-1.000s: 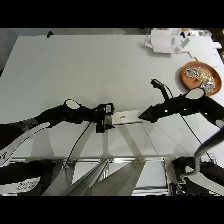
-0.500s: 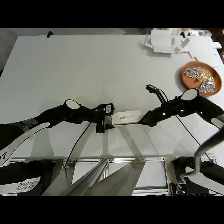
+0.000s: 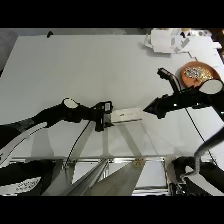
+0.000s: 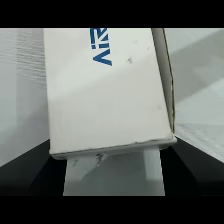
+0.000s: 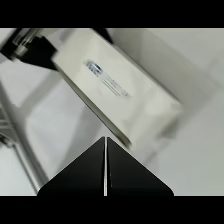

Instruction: Fold the box and place the chain.

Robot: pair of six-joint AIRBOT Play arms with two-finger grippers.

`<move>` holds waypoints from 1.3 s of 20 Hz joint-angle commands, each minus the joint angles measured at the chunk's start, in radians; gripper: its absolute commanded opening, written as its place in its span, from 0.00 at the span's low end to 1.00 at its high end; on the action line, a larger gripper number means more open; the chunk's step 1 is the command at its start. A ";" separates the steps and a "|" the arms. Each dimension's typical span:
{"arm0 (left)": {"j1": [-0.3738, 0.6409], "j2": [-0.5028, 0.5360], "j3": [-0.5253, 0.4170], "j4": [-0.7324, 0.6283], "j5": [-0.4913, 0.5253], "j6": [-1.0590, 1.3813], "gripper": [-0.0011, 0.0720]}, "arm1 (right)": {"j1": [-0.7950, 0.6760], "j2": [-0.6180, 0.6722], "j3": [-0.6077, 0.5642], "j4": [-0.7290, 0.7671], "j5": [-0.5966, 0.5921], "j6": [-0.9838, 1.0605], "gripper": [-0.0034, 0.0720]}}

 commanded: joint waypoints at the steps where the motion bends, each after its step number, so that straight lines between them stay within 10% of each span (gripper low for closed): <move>1: 0.068 0.101 0.000 0.087 0.059 -0.187 0.02 | -0.063 0.054 0.017 -0.298 0.028 0.124 0.07; 5: 0.225 0.296 0.000 0.354 0.108 -0.526 0.01 | -0.116 0.053 0.017 -0.527 0.071 0.177 0.07; 12: 0.627 0.566 -0.001 0.967 0.045 -1.382 0.01 | -0.164 0.053 0.017 -0.497 0.100 0.177 0.07; 19: 0.964 0.570 -0.111 1.019 -0.015 -1.540 0.01 | -0.164 0.054 0.017 -0.448 0.174 0.176 0.07; 26: 1.022 0.570 -0.185 1.152 -0.055 -1.609 0.02 | -0.164 0.054 0.017 -0.448 0.173 0.176 0.07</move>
